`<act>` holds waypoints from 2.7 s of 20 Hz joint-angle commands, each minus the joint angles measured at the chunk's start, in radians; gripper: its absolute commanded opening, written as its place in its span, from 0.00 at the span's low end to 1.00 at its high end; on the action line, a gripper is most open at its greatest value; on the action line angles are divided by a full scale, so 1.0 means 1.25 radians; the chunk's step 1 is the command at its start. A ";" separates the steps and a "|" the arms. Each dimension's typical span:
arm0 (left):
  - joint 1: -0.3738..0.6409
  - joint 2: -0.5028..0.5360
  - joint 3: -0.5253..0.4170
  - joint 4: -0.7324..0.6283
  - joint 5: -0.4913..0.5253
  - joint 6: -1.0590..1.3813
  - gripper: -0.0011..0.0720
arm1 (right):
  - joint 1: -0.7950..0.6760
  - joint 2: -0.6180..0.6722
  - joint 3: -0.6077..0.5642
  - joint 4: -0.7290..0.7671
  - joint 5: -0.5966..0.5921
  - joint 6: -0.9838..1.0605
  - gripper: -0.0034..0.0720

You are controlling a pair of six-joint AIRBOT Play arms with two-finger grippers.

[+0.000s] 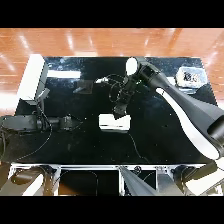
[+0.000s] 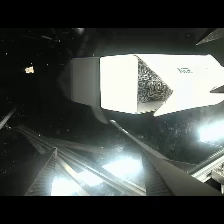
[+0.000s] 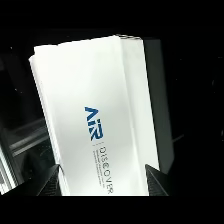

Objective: Fold the box and place the chain.

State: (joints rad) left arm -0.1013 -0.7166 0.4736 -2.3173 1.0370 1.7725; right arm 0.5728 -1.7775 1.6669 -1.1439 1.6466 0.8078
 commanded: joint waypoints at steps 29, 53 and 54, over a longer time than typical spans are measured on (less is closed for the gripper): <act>0.000 -0.001 0.000 0.001 0.001 0.000 0.87 | 0.079 -0.005 0.001 -0.121 -0.007 0.037 0.67; 0.000 -0.001 0.000 0.001 0.001 0.000 0.87 | 0.079 0.004 0.001 -0.138 -0.013 0.044 0.67; 0.000 -0.001 0.000 0.001 0.001 0.000 0.87 | 0.079 0.004 0.001 -0.139 -0.013 0.047 0.67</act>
State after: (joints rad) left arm -0.1013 -0.7166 0.4736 -2.3169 1.0378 1.7725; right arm 0.6708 -1.7729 1.6680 -1.3186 1.6310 0.8581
